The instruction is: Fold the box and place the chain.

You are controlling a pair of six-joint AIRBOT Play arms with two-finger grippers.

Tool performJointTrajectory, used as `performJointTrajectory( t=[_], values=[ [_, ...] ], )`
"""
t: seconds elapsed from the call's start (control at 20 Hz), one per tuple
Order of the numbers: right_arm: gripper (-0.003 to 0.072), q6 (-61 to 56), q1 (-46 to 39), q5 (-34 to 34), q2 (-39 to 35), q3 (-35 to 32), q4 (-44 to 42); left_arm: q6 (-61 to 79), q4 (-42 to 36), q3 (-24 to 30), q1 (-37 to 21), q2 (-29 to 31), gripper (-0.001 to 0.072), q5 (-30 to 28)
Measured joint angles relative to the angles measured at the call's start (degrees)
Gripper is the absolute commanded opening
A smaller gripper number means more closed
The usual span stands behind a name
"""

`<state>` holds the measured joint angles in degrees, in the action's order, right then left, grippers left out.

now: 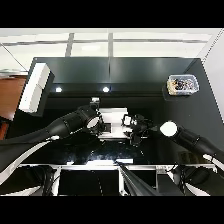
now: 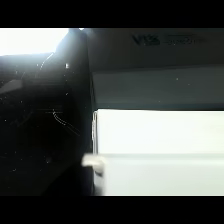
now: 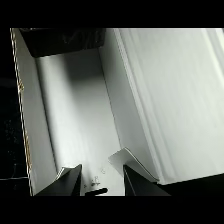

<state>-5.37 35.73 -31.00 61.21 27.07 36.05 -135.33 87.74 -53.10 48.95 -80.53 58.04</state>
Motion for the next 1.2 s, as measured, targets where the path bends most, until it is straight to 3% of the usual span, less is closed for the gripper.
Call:
performJointTrajectory(
  t=[0.05,0.15,0.6,0.65,0.7,0.75,0.85,0.95,1.0,1.05,1.1,1.2],
  values=[
    [0.0306,-0.02,0.0,0.02,0.24,0.0,-0.26,0.04,0.02,0.0,0.0,0.0,0.0029,0.0],
    [0.039,-0.02,0.07,-0.07,0.66,0.0,-0.48,0.11,0.02,0.0,0.0,0.0,0.0029,0.0],
    [0.0363,-0.02,0.07,-0.63,1.11,0.02,-0.48,0.13,0.04,0.0,0.0,0.0,0.0029,0.02],
    [0.0401,-0.04,0.07,-0.66,1.11,0.02,-0.42,0.13,0.04,0.0,0.0,0.0,0.0029,0.04],
    [0.0522,-0.04,0.07,-0.72,1.11,0.02,-0.39,0.13,0.04,0.0,0.0,0.0,0.0029,0.04],
    [0.0553,-0.04,0.07,-0.92,1.11,0.02,-0.37,0.13,0.04,0.0,0.0,0.0,0.0029,0.04],
    [0.0358,-0.07,0.07,-0.85,1.11,0.02,-0.28,0.09,0.04,0.0,0.0,0.0,0.0029,0.04],
    [0.0361,-0.04,0.07,-0.68,1.11,0.02,-0.22,0.11,0.04,0.0,0.0,0.0,0.0029,0.04],
    [0.0305,-0.04,0.07,-0.7,1.11,0.02,-0.22,0.13,0.04,0.0,0.0,0.0,0.0029,0.07],
    [0.0067,-0.02,0.07,-0.7,1.11,0.02,-0.17,0.13,0.04,0.0,0.0,0.0,0.0029,0.04],
    [0.0028,-0.02,0.07,-0.7,1.11,0.02,-0.11,0.13,0.04,0.0,0.0,0.0,0.0029,0.07],
    [0.0026,-0.5,-0.02,-0.87,1.09,0.02,0.02,0.13,0.04,0.0,0.0,0.0,0.0029,0.07]
  ],
)
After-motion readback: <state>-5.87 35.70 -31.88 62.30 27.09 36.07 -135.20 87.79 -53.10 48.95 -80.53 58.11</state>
